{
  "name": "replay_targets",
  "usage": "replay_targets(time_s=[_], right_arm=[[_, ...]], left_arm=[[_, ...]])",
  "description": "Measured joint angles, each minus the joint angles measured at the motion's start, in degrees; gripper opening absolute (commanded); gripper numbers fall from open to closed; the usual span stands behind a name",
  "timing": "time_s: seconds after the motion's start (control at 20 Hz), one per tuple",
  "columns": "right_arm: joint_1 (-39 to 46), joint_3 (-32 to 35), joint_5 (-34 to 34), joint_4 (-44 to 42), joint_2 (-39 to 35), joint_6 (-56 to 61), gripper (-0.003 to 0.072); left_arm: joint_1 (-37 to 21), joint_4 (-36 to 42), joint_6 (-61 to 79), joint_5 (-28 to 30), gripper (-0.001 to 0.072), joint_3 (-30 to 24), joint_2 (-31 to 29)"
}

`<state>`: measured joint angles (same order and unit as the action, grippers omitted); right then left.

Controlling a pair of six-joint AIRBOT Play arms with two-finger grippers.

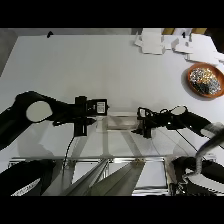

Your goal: Fold the box and place the chain.

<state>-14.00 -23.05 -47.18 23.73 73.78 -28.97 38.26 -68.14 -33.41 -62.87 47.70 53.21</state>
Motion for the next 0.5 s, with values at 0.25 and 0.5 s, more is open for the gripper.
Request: replay_targets(time_s=[0.25,0.5], right_arm=[[0.0,0.0,0.0,0.0,0.0,0.0,0.0308],[0.0,0.0,0.0,0.0,0.0,0.0,0.0308]], left_arm=[[1.2,6.0,-0.8,0.4,0.0009,0.0,0.5],[7.5,9.2,3.1,9.7,0.0008,0.0,8.3]])
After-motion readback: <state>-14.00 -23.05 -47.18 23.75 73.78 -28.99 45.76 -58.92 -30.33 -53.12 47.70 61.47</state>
